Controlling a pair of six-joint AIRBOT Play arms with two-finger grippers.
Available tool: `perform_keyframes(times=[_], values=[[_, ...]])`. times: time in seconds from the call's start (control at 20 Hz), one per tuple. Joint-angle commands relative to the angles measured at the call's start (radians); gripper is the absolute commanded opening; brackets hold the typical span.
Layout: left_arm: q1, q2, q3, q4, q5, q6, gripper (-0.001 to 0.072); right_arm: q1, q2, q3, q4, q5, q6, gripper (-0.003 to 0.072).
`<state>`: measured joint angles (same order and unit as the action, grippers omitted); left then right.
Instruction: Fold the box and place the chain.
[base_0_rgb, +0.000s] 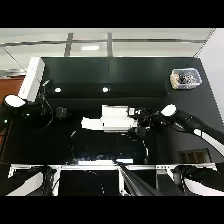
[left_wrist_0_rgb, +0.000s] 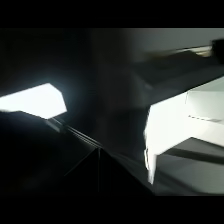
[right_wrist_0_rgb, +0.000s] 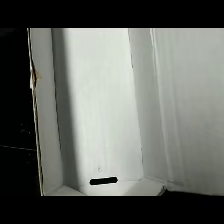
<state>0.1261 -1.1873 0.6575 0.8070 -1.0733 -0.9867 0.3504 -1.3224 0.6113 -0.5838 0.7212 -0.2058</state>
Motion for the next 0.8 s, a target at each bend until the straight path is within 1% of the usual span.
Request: perform_keyframes(times=[0.0,0.05,0.15,0.3,0.4,0.5,0.6,0.7,0.75], values=[[0.095,-0.169,0.0,-0.113,-0.186,-0.132,0.0024,0.0,0.0,0.0,0.0,0.0,0.0,0.0495],[0.079,-0.214,0.0,-0.114,-0.181,-0.123,0.0024,0.0,0.0,0.0,0.0,0.0,0.0,0.0495],[0.02,-0.265,0.0,-0.113,-0.143,-0.12,0.0024,0.0,0.0,0.0,0.0,0.0,0.0,0.0495],[-0.093,-0.297,0.001,-0.138,-0.09,-0.109,0.0025,0.0,0.0,0.0,0.0,0.0,0.0,0.0495],[-0.153,-0.312,0.001,-0.182,-0.08,-0.077,0.0025,0.0,0.0,0.0,0.0,0.0,0.0,0.0495],[-0.197,-0.318,0.001,-0.228,-0.047,-0.024,0.0026,0.0,0.0,0.0,0.0,0.0,0.0,0.0495],[-0.221,-0.318,0.001,-0.307,-0.055,0.06,0.0026,0.0,0.0,0.0,0.0,0.0,0.0,0.0495],[-0.224,-0.318,0.001,-0.363,-0.097,0.126,0.0032,0.0,0.0,0.0,0.0,0.0,0.0,0.0495],[-0.22,-0.318,0.003,-0.373,-0.112,0.133,0.0114,0.0,0.0,0.0,0.0,0.0,0.0,0.0495]])
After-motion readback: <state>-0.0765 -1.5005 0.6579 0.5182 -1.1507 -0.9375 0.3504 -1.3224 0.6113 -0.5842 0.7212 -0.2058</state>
